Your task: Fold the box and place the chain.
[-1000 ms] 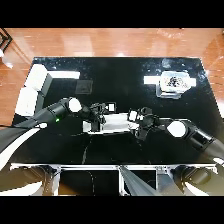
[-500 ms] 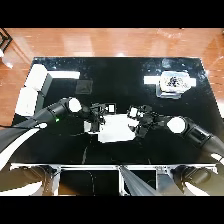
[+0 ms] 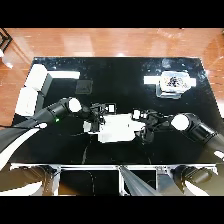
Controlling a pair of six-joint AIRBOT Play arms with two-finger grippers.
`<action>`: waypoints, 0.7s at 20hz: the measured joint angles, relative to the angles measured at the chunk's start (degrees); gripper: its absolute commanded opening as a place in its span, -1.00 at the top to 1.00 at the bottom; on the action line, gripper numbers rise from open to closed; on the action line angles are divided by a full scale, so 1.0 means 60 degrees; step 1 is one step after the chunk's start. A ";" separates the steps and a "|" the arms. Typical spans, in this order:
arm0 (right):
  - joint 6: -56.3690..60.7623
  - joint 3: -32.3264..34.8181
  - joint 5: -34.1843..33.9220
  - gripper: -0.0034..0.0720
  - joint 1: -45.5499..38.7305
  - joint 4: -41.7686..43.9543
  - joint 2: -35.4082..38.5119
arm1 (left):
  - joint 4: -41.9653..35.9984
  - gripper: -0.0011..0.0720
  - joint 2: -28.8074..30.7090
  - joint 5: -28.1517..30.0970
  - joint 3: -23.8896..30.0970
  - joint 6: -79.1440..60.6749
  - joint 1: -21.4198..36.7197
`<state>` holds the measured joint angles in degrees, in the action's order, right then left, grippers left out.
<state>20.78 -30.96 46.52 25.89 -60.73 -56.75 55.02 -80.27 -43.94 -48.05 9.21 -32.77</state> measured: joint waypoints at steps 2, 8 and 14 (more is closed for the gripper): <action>0.0270 0.0186 0.0393 -0.95 0.0186 -0.0215 0.0025 | 0.0000 0.92 0.0000 -0.0004 0.0000 -0.0004 0.0000; 0.0663 0.0663 -0.0437 -0.95 0.1264 -0.0149 0.0004 | -0.0004 0.92 0.0000 -0.0004 0.0000 -0.0004 0.0000; 0.0805 0.0750 -0.1931 -0.95 0.1894 0.0554 -0.0004 | -0.0004 0.92 0.0000 0.0000 0.0000 -0.0004 0.0000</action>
<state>25.61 -26.46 34.94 37.26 -57.41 -56.77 55.00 -80.27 -43.94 -48.05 9.19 -32.77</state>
